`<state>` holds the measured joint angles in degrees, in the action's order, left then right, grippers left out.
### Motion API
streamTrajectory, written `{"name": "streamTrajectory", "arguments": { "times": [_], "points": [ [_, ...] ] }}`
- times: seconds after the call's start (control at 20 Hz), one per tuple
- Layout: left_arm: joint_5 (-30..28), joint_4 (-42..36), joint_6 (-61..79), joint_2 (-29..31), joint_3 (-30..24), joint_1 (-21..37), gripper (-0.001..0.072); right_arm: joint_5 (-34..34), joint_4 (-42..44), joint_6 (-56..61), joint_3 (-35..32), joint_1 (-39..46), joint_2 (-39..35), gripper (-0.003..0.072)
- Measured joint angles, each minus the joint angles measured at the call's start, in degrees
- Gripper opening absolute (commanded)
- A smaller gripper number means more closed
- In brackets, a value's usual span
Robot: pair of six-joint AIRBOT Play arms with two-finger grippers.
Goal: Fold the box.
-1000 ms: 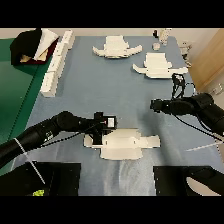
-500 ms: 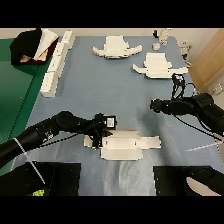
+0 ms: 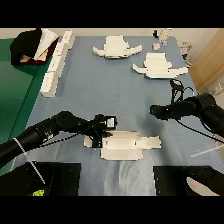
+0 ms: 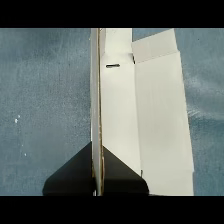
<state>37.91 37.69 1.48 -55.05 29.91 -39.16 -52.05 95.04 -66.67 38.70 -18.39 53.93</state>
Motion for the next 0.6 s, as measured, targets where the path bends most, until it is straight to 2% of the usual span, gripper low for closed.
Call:
{"name": "streamTrajectory", "arguments": {
  "times": [0.15,0.3,0.55,0.6],
  "points": [
    [0.02,0.00,0.00,0.00,0.00,0.00,0.0014,-8.63,1.27,-0.68,-0.11,-4.37,-4.31,0.0000],
    [0.09,-0.02,-0.02,0.00,-0.15,0.00,0.0014,-14.97,1.88,3.32,-1.42,-12.81,-10.10,0.0000],
    [0.09,0.00,0.00,0.00,-0.11,-0.04,0.0014,-17.64,2.23,15.47,-5.53,-34.18,-18.14,0.0006],
    [0.09,0.00,-0.02,0.00,-0.11,-0.04,0.0014,-16.94,1.97,16.33,-6.21,-38.88,-18.86,0.0161]
  ]
}}
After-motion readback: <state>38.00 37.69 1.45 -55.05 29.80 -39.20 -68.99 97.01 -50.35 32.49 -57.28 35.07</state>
